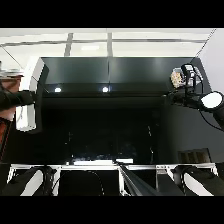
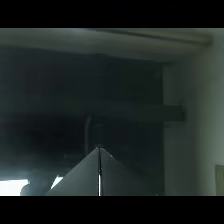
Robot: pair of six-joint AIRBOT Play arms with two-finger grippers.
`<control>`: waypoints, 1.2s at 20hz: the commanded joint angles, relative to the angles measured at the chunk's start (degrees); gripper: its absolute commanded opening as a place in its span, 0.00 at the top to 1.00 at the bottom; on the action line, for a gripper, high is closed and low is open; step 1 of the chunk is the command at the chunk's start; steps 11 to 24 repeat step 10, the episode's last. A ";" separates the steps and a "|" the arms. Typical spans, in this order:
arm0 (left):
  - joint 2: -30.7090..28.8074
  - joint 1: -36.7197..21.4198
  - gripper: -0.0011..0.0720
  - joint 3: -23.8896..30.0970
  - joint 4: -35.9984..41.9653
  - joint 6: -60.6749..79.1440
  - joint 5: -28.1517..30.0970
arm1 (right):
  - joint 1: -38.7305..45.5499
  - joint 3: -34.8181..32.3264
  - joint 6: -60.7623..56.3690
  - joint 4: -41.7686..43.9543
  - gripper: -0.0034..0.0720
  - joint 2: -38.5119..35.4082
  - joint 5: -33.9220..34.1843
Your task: Fold the box and place the chain.
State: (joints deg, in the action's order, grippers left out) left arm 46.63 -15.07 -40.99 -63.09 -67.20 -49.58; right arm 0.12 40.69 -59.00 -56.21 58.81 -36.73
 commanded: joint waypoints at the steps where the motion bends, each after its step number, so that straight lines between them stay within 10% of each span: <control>1: -5.99 3.06 0.95 7.58 0.87 2.27 5.42 | -0.35 0.00 -0.13 -1.25 0.94 0.63 1.38; 24: -5.64 3.04 0.95 7.85 2.27 2.29 5.90 | -0.35 0.00 -0.13 -1.27 0.94 0.61 1.40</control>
